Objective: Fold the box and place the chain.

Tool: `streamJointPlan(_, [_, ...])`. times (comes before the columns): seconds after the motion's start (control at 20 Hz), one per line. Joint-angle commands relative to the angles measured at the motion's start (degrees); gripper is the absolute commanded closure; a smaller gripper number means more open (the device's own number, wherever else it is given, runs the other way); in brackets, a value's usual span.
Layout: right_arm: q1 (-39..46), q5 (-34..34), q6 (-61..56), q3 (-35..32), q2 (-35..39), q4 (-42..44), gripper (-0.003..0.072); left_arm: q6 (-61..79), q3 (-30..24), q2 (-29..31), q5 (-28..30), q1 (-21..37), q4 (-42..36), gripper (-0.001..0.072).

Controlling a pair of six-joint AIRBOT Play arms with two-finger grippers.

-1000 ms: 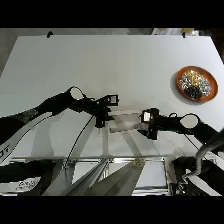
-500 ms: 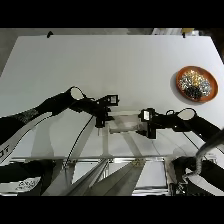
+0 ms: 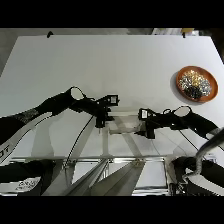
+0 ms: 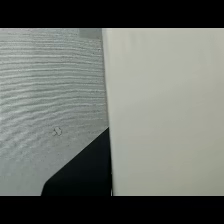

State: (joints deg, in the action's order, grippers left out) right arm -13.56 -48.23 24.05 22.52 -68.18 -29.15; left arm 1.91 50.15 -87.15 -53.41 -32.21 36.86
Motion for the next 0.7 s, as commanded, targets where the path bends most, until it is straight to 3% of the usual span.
streamJointPlan(0.0, [-0.07, -0.42, 0.04, 0.33, -0.39, 0.07, 0.0002, 0.0, -0.02, 0.04, 0.04, -0.02, 0.0, 0.0699])
streamJointPlan(0.55, [-2.19, -0.15, 0.22, 0.33, -1.84, 0.48, 0.0013, 0.0, -0.02, 0.04, 0.04, -0.02, 0.02, 0.0699])
streamJointPlan(0.65, [-2.19, -0.15, 0.0, 0.33, -1.92, -0.39, 0.005, 0.0, -0.02, 0.04, 0.04, -0.02, 0.0, 0.0699])
